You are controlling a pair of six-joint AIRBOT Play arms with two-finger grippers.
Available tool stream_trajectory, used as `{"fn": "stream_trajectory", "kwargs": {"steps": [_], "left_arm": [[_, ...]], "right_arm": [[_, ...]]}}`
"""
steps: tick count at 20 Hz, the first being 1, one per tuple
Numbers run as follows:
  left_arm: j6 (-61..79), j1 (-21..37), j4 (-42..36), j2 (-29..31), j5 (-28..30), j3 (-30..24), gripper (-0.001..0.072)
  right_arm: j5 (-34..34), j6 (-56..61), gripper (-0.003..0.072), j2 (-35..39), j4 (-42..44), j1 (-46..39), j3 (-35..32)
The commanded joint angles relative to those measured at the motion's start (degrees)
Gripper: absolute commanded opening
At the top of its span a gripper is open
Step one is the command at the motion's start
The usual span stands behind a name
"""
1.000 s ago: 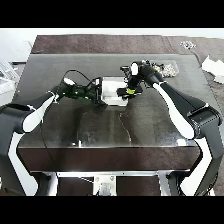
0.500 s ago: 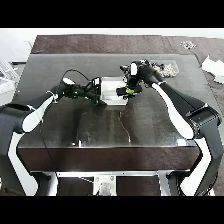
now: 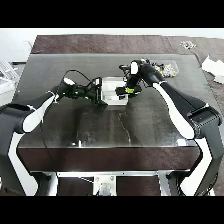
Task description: Fold the box and place the chain.
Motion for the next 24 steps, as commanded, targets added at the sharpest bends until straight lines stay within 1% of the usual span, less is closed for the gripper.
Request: {"fn": "stream_trajectory", "kwargs": {"steps": [1, 7, 10, 12, 15, 16, 18, 21, 22, 24], "left_arm": [[0.0, 0.1, 0.1, 0.0, 0.0, 0.0, 0.0488], [0.0, 0.1, 0.1, 0.0, 0.0, 0.0, 0.0488], [0.0, 0.1, 0.1, 0.0, 0.0, 0.0, 0.0488], [0.0, 0.1, 0.1, 0.0, 0.0, 0.0, 0.0488], [0.0, 0.1, 0.1, 0.0, 0.0, 0.0, 0.0488], [0.1, 0.1, 0.1, 0.0, 0.0, 0.0, 0.0488], [0.1, 0.1, 0.0, 0.0, 0.0, 0.0, 0.0488], [0.1, 0.1, 0.1, 0.0, 0.0, 0.0, 0.0487], [0.1, 0.1, 0.0, 0.0, 0.0, 0.0, 0.0488], [0.1, 0.1, 0.1, 0.0, 0.0, 0.0, 0.0488]], "right_arm": [[0.8, 1.0, 0.0566, 0.7, -0.6, -1.3, 0.2], [0.5, 0.4, 0.0566, 4.5, -1.5, -2.4, 1.7], [0.2, -3.8, 0.0565, 7.5, -1.2, -2.3, 3.1], [-2.2, -7.5, 0.0565, 10.4, -2.8, -2.9, 3.1], [-7.4, -9.0, 0.0563, 12.8, -10.3, -6.4, 3.1], [-8.7, -9.3, 0.0554, 12.8, -11.3, -8.3, 3.1], [-12.9, -9.9, 0.0411, 12.7, -11.0, -13.0, 2.6], [-19.6, -11.0, 0.0406, 11.9, -8.0, -19.8, 2.2], [-20.7, -13.4, 0.0363, 11.2, -5.1, -21.8, 2.3], [-21.6, -16.1, 0.0361, 8.5, 1.2, -26.0, 2.3]]}}
